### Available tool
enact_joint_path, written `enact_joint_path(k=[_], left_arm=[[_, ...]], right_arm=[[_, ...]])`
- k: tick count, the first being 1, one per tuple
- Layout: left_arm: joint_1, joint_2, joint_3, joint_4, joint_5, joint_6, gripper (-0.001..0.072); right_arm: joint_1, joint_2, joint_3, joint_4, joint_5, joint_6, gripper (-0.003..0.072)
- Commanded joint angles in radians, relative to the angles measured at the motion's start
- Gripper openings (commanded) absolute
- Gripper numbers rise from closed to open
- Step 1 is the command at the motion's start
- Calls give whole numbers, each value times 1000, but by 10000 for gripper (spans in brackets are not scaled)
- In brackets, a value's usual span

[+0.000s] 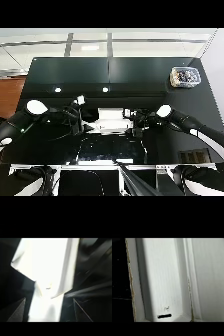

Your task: Fold the box and place the chain.

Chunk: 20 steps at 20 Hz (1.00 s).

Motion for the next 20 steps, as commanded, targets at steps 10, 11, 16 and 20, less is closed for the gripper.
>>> enact_joint_path(k=[10, 11, 16, 20], left_arm=[[-163, -101, 3, 34, 154, 94, 247], [-163, -101, 3, 34, 158, 94, 214], [-183, -136, 3, -122, 163, 96, 215], [-222, -182, 3, -189, 201, 95, 219]], right_arm=[[1, -1, 0, 0, 0, 0, 227], [1, -1, 0, 0, 0, 0, 227], [1, -1, 0, 0, 0, 0, 227], [1, -1, 0, 0, 0, 0, 227]])
